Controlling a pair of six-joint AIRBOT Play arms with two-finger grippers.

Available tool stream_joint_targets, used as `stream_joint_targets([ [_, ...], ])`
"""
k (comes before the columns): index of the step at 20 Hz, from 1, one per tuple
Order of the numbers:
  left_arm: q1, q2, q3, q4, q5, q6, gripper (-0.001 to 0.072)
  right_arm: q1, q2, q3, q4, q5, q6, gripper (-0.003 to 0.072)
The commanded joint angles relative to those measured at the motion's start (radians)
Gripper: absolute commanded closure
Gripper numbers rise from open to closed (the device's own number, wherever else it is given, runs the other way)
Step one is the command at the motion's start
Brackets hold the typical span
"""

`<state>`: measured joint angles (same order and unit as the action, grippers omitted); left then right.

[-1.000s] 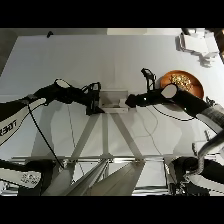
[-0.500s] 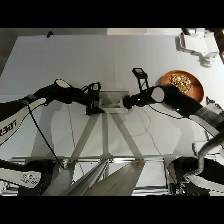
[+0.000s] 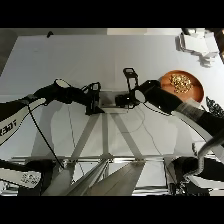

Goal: Fold the box and place the chain.

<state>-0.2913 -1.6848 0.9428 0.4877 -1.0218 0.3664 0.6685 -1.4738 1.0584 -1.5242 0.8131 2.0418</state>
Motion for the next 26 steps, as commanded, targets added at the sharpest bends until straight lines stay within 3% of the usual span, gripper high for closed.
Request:
stream_joint_targets([
  [1, 0.001, 0.000, 0.000, -0.001, 0.001, -0.001, 0.0523, 0.022, -0.013, 0.016, -0.020, 0.036, 0.116, 0.0252],
  [4, 0.001, 0.000, 0.000, -0.001, 0.001, -0.001, 0.0523, 0.022, -0.013, 0.016, -0.046, 0.043, 0.139, 0.0254],
  [10, 0.001, 0.000, 0.000, -0.001, 0.001, -0.001, 0.0523, 0.022, -0.037, 0.016, -0.260, 0.140, 0.295, 0.0255],
  [23, 0.001, 0.000, 0.000, -0.001, 0.001, -0.001, 0.0523, 0.049, -0.070, 0.017, -0.236, 0.057, 0.314, 0.0261],
  [24, 0.001, 0.000, 0.000, -0.001, 0.001, -0.001, 0.0523, 0.049, -0.070, 0.017, -0.228, 0.055, 0.314, 0.0316],
  [26, 0.001, 0.000, 0.000, -0.001, 0.001, -0.001, 0.0523, 0.049, -0.070, 0.017, -0.227, 0.055, 0.314, 0.0635],
])
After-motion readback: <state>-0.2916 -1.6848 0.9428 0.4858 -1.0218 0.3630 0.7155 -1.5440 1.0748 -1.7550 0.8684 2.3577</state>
